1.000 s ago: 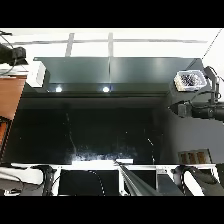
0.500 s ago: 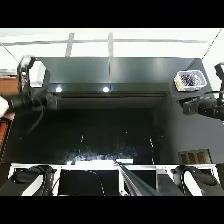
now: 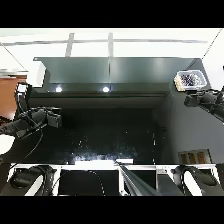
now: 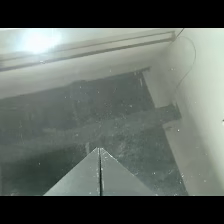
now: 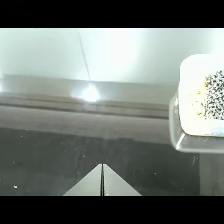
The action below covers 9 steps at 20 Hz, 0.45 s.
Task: Fold the box and place the chain.
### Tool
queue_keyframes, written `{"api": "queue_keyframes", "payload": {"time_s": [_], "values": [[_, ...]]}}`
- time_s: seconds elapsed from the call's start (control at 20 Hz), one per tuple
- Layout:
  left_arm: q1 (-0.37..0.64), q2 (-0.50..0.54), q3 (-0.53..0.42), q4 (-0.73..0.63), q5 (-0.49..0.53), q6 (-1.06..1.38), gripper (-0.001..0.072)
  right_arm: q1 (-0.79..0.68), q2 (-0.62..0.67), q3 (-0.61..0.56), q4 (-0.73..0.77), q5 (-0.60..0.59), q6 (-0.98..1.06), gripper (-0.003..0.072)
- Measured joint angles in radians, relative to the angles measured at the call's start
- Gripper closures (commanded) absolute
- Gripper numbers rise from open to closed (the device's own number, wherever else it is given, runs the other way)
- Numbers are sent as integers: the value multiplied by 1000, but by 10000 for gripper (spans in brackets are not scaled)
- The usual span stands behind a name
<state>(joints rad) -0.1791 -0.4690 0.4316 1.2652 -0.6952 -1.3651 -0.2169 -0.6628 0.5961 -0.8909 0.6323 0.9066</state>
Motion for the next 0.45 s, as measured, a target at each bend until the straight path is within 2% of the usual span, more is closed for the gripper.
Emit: {"api": "queue_keyframes", "payload": {"time_s": [0.45], "values": [[-1,11,-10,5,11,0,681,0,0,-4,0,-22,-2,671]]}}
